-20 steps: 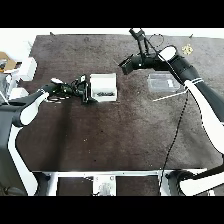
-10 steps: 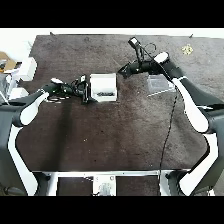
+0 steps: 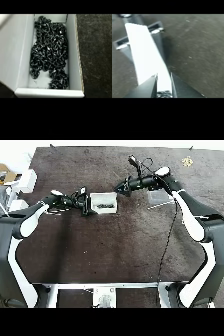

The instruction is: Fold the box and place the chain.

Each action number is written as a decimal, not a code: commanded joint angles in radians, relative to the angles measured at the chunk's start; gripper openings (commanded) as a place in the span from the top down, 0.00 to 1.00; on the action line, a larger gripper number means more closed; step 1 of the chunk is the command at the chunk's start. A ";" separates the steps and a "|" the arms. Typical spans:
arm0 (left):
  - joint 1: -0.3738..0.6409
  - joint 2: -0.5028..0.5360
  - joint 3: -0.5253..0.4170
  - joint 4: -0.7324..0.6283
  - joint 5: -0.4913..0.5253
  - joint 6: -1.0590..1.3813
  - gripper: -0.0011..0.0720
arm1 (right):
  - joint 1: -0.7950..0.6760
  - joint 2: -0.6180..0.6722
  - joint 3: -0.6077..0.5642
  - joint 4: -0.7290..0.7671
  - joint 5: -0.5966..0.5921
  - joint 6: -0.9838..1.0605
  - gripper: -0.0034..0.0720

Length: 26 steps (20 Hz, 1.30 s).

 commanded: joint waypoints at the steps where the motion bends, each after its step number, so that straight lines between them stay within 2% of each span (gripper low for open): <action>1: 0.000 0.000 0.000 0.000 0.000 0.000 0.68 | 0.003 0.009 -0.018 0.011 0.077 -0.072 0.68; 4: 0.000 0.000 0.000 0.000 0.000 0.000 0.68 | 0.021 0.042 -0.083 -0.005 0.026 -0.127 0.68; 8: 0.000 0.000 0.000 0.000 0.000 0.000 0.68 | 0.051 0.104 -0.211 -0.029 -0.123 -0.228 0.68; 10: 0.000 0.000 0.000 0.000 0.000 0.000 0.68 | 0.062 0.106 -0.239 -0.021 -0.152 -0.285 0.68; 11: 0.000 0.000 0.000 0.000 0.000 0.000 0.68 | 0.068 0.106 -0.246 -0.009 -0.166 -0.316 0.60; 12: 0.000 0.000 0.000 0.000 0.000 0.000 0.68 | 0.076 0.106 -0.246 0.000 -0.179 -0.338 0.57; 21: 0.000 0.000 0.000 0.000 0.000 0.000 0.68 | 0.146 0.076 -0.245 0.004 -0.182 -0.412 0.57; 22: 0.000 0.000 0.000 0.000 0.000 0.000 0.68 | 0.145 0.068 -0.245 0.003 -0.183 -0.412 0.45; 26: 0.000 0.000 0.000 0.000 0.000 0.000 0.68 | 0.145 0.060 -0.245 0.003 -0.204 -0.433 0.44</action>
